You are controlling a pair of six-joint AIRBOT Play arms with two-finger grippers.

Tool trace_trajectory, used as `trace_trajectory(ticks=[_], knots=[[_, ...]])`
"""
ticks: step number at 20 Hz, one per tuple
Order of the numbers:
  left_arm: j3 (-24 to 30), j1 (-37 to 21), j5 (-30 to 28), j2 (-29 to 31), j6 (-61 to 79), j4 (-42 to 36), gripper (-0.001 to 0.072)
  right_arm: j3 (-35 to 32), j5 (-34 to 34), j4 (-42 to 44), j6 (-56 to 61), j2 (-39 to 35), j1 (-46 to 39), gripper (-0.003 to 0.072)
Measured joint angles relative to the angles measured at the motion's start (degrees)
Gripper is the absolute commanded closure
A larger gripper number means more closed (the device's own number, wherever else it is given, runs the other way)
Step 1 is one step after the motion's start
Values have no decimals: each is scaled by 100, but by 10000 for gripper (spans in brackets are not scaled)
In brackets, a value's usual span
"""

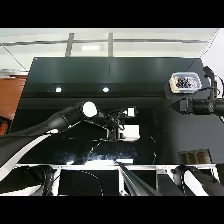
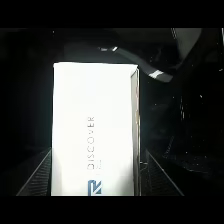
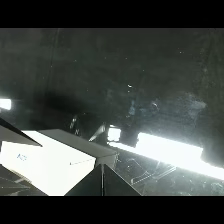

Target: Fold the box and place the chain.

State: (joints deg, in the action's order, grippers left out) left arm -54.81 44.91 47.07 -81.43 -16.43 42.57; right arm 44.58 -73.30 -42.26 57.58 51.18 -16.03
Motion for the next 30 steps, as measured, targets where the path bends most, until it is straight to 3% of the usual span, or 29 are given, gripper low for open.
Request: trace_trajectory(ticks=[10, 17, 18, 19, 20, 22, 26, 30], knots=[[0, 116, -11, -103, -184, 94, -11, 0, 9, 0, -2, 0, 0, 674], [0, 459, -448, -382, -201, 575, -10, 0, 9, -2, 0, 0, 0, 673], [0, 503, -494, -411, -201, 654, 8, 0, 9, -2, 0, -2, 0, 673], [0, 542, -549, -435, -201, 732, 126, 0, 7, -2, 0, -2, 0, 673], [-2, 564, -597, -446, -212, 767, 352, 0, 7, -2, 0, 0, 0, 673], [-17, 586, -592, -442, -221, 848, 420, 0, 7, 0, 0, -2, 0, 673], [-101, 376, -476, -273, -780, 1198, 420, 0, 4, -2, 0, 0, 0, 673], [-208, -522, -197, -26, -2079, 1985, 413, 0, 4, 0, 2, 0, 0, 673]])
